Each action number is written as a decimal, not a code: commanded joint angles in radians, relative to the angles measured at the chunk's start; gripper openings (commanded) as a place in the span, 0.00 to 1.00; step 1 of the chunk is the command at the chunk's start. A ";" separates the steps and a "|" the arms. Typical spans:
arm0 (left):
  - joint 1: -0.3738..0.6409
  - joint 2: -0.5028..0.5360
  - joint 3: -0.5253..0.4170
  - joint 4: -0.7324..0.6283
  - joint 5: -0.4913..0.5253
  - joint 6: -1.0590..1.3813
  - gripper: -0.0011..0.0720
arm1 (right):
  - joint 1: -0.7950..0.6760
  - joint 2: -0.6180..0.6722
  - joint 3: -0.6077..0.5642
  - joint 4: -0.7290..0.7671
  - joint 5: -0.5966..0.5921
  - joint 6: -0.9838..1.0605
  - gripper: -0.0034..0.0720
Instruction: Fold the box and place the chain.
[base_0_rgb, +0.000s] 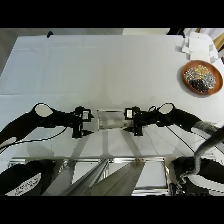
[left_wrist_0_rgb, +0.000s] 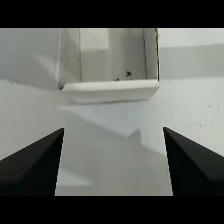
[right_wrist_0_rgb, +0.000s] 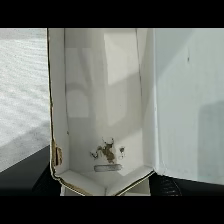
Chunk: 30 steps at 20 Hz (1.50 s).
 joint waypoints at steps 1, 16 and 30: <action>0.006 -0.083 -0.005 -0.171 0.006 0.165 0.97 | 0.000 0.001 0.000 0.000 0.001 0.000 0.44; 0.000 -0.130 -0.005 -0.190 0.038 0.168 0.98 | 0.000 0.001 0.000 0.000 0.000 0.000 0.44; -0.056 -0.130 -0.005 -0.232 0.068 0.168 0.98 | 0.000 0.001 0.000 0.000 0.000 0.000 0.44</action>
